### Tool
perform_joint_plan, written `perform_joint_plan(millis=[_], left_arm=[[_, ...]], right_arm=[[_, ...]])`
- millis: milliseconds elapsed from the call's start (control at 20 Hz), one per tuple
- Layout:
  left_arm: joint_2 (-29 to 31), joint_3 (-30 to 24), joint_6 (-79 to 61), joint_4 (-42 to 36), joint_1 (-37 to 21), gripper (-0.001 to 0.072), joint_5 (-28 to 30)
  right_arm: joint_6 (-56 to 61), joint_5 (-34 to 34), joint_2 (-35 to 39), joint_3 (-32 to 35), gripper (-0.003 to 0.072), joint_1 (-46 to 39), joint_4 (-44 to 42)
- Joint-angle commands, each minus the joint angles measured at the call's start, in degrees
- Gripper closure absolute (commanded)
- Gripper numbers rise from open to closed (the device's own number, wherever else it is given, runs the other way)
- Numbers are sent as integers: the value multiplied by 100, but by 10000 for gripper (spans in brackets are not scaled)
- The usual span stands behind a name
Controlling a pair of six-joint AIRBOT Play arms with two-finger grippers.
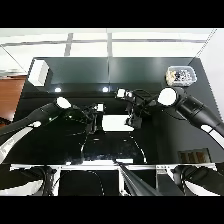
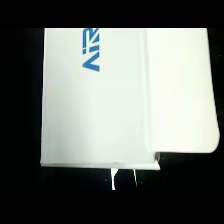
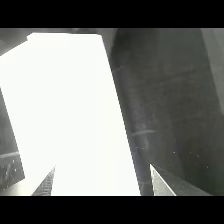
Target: Fold the box and place the chain.
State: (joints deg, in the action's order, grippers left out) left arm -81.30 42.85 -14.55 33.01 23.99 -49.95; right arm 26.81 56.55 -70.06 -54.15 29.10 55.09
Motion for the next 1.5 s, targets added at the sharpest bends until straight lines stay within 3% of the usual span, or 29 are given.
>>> perform_joint_plan(millis=[0,650,700,750,800,1300,1350,1400,1450], left_arm=[[-2,4,-4,2,2,361,-2],[-2,4,-4,2,2,361,-2],[-2,4,-4,4,2,361,-2],[-2,4,-4,2,2,361,-2],[-2,4,-4,4,2,360,-2],[-2,4,-4,13,2,360,-2],[-2,4,-4,13,2,360,-2],[-2,4,-4,13,2,360,-2],[-2,4,-4,13,2,360,-2]], right_arm=[[-629,142,-11,11,-31,4,-315],[-931,0,-170,13,-30,-7,-415],[-925,9,-170,13,95,-7,-417],[-903,76,-170,13,359,-7,-417],[-903,144,-170,13,446,-7,-417],[-732,144,-181,26,449,-7,-420],[-732,144,-181,26,481,-7,-417],[-732,146,-181,26,559,-7,-417],[-732,146,-181,26,559,-7,-417]])
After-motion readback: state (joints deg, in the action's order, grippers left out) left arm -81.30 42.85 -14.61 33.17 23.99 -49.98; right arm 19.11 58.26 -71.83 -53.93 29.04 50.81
